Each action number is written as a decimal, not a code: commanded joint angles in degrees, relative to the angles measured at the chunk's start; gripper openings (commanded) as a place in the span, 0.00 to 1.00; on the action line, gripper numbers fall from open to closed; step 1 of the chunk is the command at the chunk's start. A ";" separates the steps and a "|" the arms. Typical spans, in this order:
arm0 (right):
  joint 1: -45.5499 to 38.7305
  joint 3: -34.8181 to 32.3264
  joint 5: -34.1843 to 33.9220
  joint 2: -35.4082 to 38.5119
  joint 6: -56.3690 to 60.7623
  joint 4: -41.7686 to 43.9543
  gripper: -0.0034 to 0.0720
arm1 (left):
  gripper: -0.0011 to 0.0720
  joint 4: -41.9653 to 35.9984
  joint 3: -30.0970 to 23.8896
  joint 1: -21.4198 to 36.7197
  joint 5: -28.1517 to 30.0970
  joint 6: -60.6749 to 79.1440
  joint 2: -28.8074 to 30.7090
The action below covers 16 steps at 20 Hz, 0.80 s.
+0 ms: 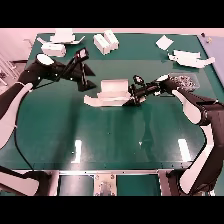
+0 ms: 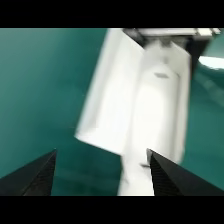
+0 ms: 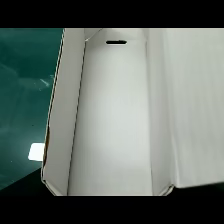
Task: Fold the box and place the chain.
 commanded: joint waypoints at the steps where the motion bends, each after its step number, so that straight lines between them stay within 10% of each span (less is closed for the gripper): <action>1: 0.02 0.00 0.02 0.00 0.02 0.00 0.77 | 0.89 6.10 -2.03 0.68 -2.40 -3.39 0.44; 16: 0.02 0.00 0.02 0.00 0.02 0.00 0.77 | 0.89 -6.43 -8.37 0.68 3.26 8.61 -6.10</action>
